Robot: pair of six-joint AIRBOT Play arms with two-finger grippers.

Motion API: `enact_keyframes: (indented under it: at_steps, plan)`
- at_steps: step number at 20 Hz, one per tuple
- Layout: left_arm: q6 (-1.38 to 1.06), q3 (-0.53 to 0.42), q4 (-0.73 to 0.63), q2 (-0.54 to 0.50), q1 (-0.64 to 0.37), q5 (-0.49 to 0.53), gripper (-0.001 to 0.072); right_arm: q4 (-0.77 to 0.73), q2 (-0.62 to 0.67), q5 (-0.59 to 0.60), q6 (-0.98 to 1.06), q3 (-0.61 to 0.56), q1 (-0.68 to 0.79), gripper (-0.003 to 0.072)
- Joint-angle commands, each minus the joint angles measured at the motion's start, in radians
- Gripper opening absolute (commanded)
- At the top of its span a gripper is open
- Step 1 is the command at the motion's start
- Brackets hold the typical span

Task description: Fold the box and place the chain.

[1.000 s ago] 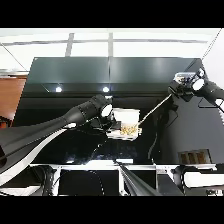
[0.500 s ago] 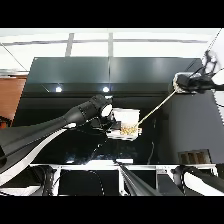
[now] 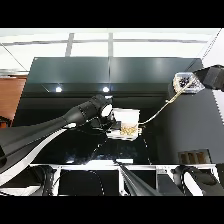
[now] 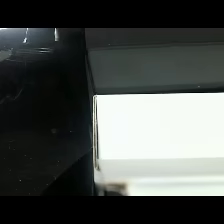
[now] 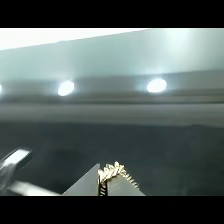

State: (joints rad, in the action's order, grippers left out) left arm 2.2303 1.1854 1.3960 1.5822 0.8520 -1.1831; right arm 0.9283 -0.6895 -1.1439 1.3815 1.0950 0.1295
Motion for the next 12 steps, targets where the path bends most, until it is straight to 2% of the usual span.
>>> enact_keyframes:
  at_steps: [1, 5, 9, 12]
  plan:
    - [0.000, 0.000, -0.007, 0.000, 0.000, 0.000, 0.0028, -0.156, 0.030, -0.190, -0.059, 0.015, -0.001, 0.0018]
    - [0.000, 0.000, -0.010, 0.000, 0.000, 0.000, 0.0028, -0.238, 0.027, -0.290, -0.092, 0.015, -0.001, 0.0018]
    - [0.000, 0.000, -0.010, 0.000, 0.000, 0.000, 0.0028, -0.303, 0.019, -0.313, -0.092, 0.005, -0.002, 0.0018]
    - [0.000, 0.000, -0.010, 0.000, 0.000, 0.001, 0.0029, -0.344, -0.010, -0.285, -0.092, -0.006, -0.080, 0.0018]
